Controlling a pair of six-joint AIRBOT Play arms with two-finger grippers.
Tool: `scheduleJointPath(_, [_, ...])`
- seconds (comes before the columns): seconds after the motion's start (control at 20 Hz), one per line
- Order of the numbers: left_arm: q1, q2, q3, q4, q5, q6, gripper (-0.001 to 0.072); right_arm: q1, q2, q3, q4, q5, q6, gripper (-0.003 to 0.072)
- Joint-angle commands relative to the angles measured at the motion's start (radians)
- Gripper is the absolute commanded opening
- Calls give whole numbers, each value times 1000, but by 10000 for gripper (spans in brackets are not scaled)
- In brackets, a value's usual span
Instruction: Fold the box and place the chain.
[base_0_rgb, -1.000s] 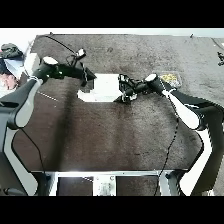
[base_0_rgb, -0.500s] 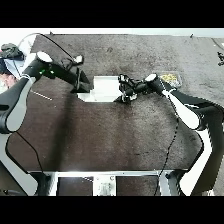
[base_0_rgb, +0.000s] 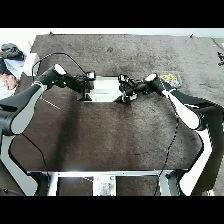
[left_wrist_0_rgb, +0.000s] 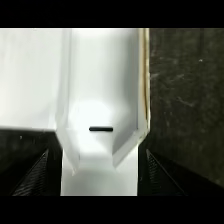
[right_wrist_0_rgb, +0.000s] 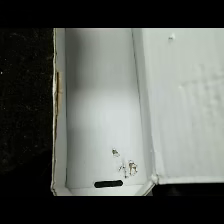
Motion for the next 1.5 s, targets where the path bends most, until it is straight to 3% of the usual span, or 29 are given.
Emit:
scheduleJointPath(0.0, [-19,0,-11,13,46,2,667,0,0,1,0,0,0,470])
scheduleJointPath(0.1, [-19,0,-11,21,51,1,588,0,0,1,0,0,1,470])
scheduleJointPath(0.3, [-19,0,-11,77,55,-20,586,0,0,1,0,0,1,470])
scheduleJointPath(0.4, [-19,0,-11,74,48,-20,300,0,0,1,0,0,0,470])
scheduleJointPath(0.5, [-19,0,-11,54,45,-19,264,0,0,1,0,0,0,470])
scheduleJointPath(0.55, [-19,0,-11,39,37,-19,148,0,0,1,0,0,0,470])
scheduleJointPath(0.6, [-19,0,-11,30,27,-16,111,0,0,1,0,0,1,469])
scheduleJointPath(1.15, [-19,0,-11,-155,-45,55,115,1,0,1,0,0,0,469])
scheduleJointPath(1.25, [-19,0,-11,-200,-47,82,234,0,0,1,0,0,0,470])
scheduleJointPath(1.45, [-19,0,-11,-190,-36,89,245,0,0,1,0,0,0,469])
